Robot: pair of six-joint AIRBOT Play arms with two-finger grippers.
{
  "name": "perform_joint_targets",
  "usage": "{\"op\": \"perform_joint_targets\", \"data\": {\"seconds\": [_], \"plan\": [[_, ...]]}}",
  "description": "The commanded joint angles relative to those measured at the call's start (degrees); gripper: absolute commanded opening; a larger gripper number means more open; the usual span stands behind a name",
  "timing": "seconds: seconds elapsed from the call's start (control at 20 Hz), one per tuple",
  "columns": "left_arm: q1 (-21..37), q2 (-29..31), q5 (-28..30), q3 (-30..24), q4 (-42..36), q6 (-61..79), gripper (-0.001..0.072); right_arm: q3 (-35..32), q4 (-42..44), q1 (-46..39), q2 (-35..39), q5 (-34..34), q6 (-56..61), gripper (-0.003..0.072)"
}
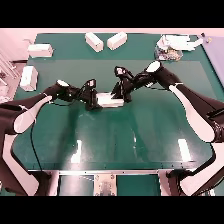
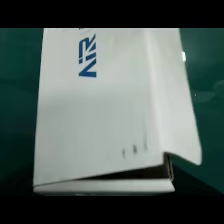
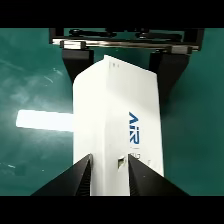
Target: Fold the box and place the chain.
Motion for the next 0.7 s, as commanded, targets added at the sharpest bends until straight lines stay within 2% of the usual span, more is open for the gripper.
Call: {"op": "perform_joint_targets", "data": {"seconds": [0.0, 0.65], "plan": [[-0.04, 0.02, -0.15, -0.02, 0.11, 0.13, 0.0379, 1.16, 0.02, 0.04, -0.04, -1.57, -0.57, 0.0261], [-0.04, 0.02, -0.15, -0.02, 0.11, 0.13, 0.0378, 2.03, -0.17, 0.02, -0.04, -0.33, 0.09, 0.0256]]}}
